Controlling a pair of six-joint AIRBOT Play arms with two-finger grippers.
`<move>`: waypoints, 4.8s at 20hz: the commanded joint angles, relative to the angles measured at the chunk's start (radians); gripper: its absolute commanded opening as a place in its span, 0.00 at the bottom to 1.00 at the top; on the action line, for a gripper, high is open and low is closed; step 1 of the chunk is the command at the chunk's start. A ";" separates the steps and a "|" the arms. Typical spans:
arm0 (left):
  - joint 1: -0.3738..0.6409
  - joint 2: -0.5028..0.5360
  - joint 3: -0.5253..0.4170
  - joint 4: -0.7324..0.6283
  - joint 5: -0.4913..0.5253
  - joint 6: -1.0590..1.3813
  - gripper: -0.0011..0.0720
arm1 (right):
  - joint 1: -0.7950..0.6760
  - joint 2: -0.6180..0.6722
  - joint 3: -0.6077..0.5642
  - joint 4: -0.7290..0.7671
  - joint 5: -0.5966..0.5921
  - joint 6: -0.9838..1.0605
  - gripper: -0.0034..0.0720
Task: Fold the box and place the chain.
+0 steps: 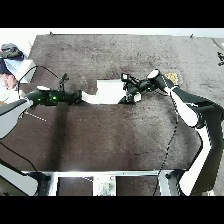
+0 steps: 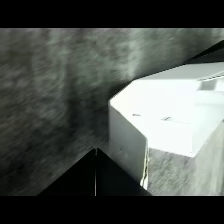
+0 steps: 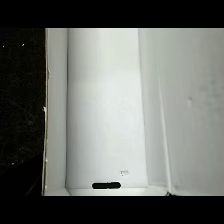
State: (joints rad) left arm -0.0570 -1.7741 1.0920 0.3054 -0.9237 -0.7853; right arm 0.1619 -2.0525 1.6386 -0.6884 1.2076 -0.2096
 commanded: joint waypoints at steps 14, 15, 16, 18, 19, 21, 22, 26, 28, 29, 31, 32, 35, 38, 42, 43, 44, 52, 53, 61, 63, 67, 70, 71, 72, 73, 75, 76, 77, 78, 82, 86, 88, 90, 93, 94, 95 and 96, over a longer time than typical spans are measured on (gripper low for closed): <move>-0.074 -0.001 0.044 -0.203 -0.088 0.049 0.65 | 0.001 -0.001 0.000 0.000 0.000 0.000 0.66; -0.076 -0.001 0.053 -0.190 -0.093 0.039 0.65 | 0.001 -0.001 0.000 0.000 0.000 0.000 0.66; -0.082 0.000 0.057 -0.173 -0.088 0.014 0.65 | 0.001 -0.001 0.000 0.000 0.000 0.000 0.66; -0.105 0.006 0.057 -0.141 -0.053 -0.019 0.65 | 0.001 -0.001 0.000 0.000 0.000 0.000 0.66; -0.116 0.007 0.063 -0.127 -0.041 -0.027 0.65 | 0.001 -0.001 0.000 0.000 0.000 0.000 0.66; -0.136 0.007 0.090 -0.073 -0.017 -0.065 0.65 | 0.001 -0.001 0.000 0.000 0.000 0.000 0.66; -0.146 0.007 0.103 -0.041 -0.009 -0.103 0.65 | 0.001 -0.001 0.000 0.000 0.000 0.000 0.66; -0.183 0.007 0.168 0.117 0.022 -0.262 0.65 | 0.001 -0.001 0.000 0.000 0.000 0.000 0.66; -0.204 0.007 0.203 0.212 0.028 -0.359 0.65 | 0.001 -0.001 0.000 0.000 0.000 0.000 0.66; -0.213 0.007 0.219 0.256 0.031 -0.407 0.65 | 0.001 -0.001 0.000 0.000 0.000 0.000 0.66; -0.231 0.007 0.247 0.340 0.048 -0.497 0.65 | 0.001 -0.001 0.000 0.000 0.000 0.000 0.66; -0.243 0.007 0.261 0.382 0.056 -0.547 0.65 | 0.001 -0.001 0.000 0.000 0.000 0.000 0.66; -0.280 0.006 0.299 0.547 0.061 -0.720 0.57 | 0.001 -0.001 0.000 0.000 0.000 0.000 0.66; -0.315 -0.002 0.338 0.673 0.067 -0.867 0.57 | 0.001 -0.001 0.000 0.000 0.000 0.000 0.66; -0.343 -0.049 0.415 0.754 0.004 -0.954 0.57 | 0.001 -0.001 0.000 0.000 0.000 0.000 0.66; -0.349 -0.071 0.456 0.796 -0.044 -0.993 0.57 | 0.001 -0.001 0.000 0.000 0.000 0.000 0.66; -0.358 -0.095 0.500 0.846 -0.097 -1.032 0.57 | 0.001 -0.001 0.000 0.000 0.001 0.000 0.66; -0.440 -0.183 0.710 1.119 -0.283 -1.242 0.56 | 0.001 -0.001 0.000 0.000 0.000 0.000 0.66; -0.451 -0.205 0.745 1.157 -0.325 -1.276 0.56 | 0.001 -0.001 0.000 0.000 0.000 0.000 0.66; -0.510 -0.306 0.893 1.375 -0.451 -1.408 0.42 | 0.001 -0.001 0.000 0.000 0.000 0.000 0.66; -0.510 -0.306 0.893 1.379 -0.457 -1.418 0.42 | 0.001 -0.001 0.000 0.000 0.000 0.000 0.66; -0.510 -0.308 0.893 1.382 -0.454 -1.432 0.14 | 0.001 -0.001 0.000 0.000 0.000 0.000 0.66; -0.510 -0.323 0.893 1.382 -0.475 -1.432 0.05 | 0.001 -0.001 0.000 0.000 0.000 0.000 0.66; -0.510 -0.329 0.893 1.378 -0.486 -1.431 0.03 | 0.001 -0.001 0.000 0.000 0.000 0.000 0.66; -0.511 -0.330 0.893 1.374 -0.489 -1.421 0.03 | 0.001 -0.001 0.000 0.000 0.000 0.000 0.66; -0.510 -0.330 0.893 1.374 -0.489 -1.421 0.03 | 0.001 -0.001 0.000 0.000 0.000 0.000 0.66; -0.510 -0.328 0.896 1.374 -0.488 -1.403 0.03 | 0.001 -0.001 0.000 0.000 0.000 0.000 0.66; -0.510 -0.328 0.909 1.352 -0.488 -1.349 0.04 | 0.001 -0.001 0.000 0.000 0.000 0.000 0.66; -0.510 -0.328 0.925 1.334 -0.491 -1.305 0.32 | 0.001 -0.001 0.000 0.000 0.000 0.000 0.66; -0.510 -0.327 0.941 1.329 -0.491 -1.258 0.45 | 0.001 -0.001 0.000 0.000 0.000 0.000 0.66; -0.510 -0.326 0.965 1.297 -0.540 -1.201 0.45 | 0.001 -0.001 0.000 0.000 0.000 0.000 0.66; -0.508 -0.286 0.964 1.273 -0.554 -1.034 0.99 | 0.001 -0.001 0.000 0.000 0.000 0.000 0.66; -0.508 -0.241 0.964 1.284 -0.556 -1.039 0.99 | 0.001 -0.001 0.000 0.000 0.000 0.000 0.66; -0.508 -0.196 0.962 1.332 -0.558 -1.036 0.99 | 0.001 -0.001 0.000 0.000 0.000 0.000 0.66; -0.483 -0.148 0.956 1.358 -0.575 -1.012 0.99 | 0.001 -0.001 0.000 0.000 0.000 0.000 0.66; -0.474 -0.127 0.939 1.357 -0.548 -1.010 0.99 | 0.001 -0.001 0.000 0.000 0.000 0.000 0.66; -0.466 -0.105 0.916 1.354 -0.517 -0.991 0.99 | 0.001 -0.001 0.000 0.000 0.000 0.000 0.66; -0.458 -0.084 0.889 1.344 -0.484 -0.964 0.99 | 0.001 -0.001 0.000 0.000 0.000 0.000 0.66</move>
State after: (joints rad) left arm -0.5346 -1.9118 2.0224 1.6493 -1.4685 -1.8004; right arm 0.1623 -2.0533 1.6386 -0.6888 1.2076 -0.2100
